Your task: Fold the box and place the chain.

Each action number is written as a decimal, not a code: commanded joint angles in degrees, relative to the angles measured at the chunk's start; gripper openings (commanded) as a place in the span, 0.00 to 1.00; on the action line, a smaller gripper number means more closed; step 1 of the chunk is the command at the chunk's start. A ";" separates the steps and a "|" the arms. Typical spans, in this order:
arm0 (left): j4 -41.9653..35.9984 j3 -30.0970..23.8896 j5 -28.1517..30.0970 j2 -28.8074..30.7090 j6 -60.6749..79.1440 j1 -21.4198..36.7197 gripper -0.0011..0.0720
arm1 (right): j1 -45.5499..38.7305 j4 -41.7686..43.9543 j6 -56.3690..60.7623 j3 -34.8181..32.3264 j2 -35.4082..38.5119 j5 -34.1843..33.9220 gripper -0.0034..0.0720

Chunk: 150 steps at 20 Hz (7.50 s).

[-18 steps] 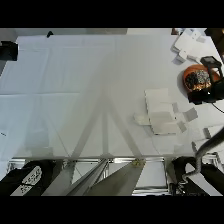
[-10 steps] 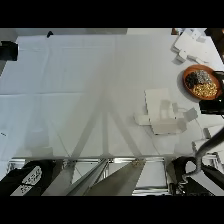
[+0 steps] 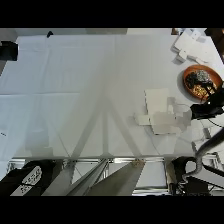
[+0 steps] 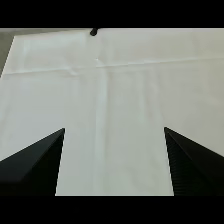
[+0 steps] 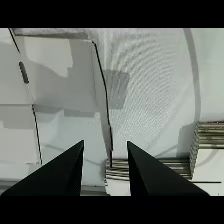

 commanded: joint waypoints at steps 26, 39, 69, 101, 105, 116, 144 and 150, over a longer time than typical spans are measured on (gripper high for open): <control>0.02 0.04 0.02 0.04 0.02 0.00 0.97 | 1.62 14.23 -6.84 3.89 -1.90 -1.18 0.06; 0.02 0.04 0.00 0.02 0.02 0.00 0.97 | 26.91 40.65 -14.29 3.30 10.88 -24.33 0.06; 0.02 0.04 0.02 0.04 0.02 0.00 0.97 | 26.93 57.20 -39.39 -24.83 11.93 -64.41 0.06; -30.01 25.33 -28.17 -40.09 26.64 -23.45 0.97 | 26.93 57.20 -39.36 -24.83 11.93 -64.41 0.06; -33.92 34.84 -31.69 -50.12 28.33 -26.51 0.97 | 26.93 57.20 -39.36 -24.83 11.93 -64.41 0.06; -38.71 43.56 -37.07 -59.84 32.06 -30.40 0.97 | 26.93 57.20 -39.36 -24.83 11.93 -64.41 0.06; -35.52 43.56 -43.43 -62.23 41.24 -32.52 0.03 | 26.93 57.20 -39.36 -24.83 11.93 -64.43 0.06; -35.52 43.56 -43.45 -62.20 41.24 -32.52 0.03 | 26.93 57.20 -39.36 -24.83 11.93 -64.41 0.06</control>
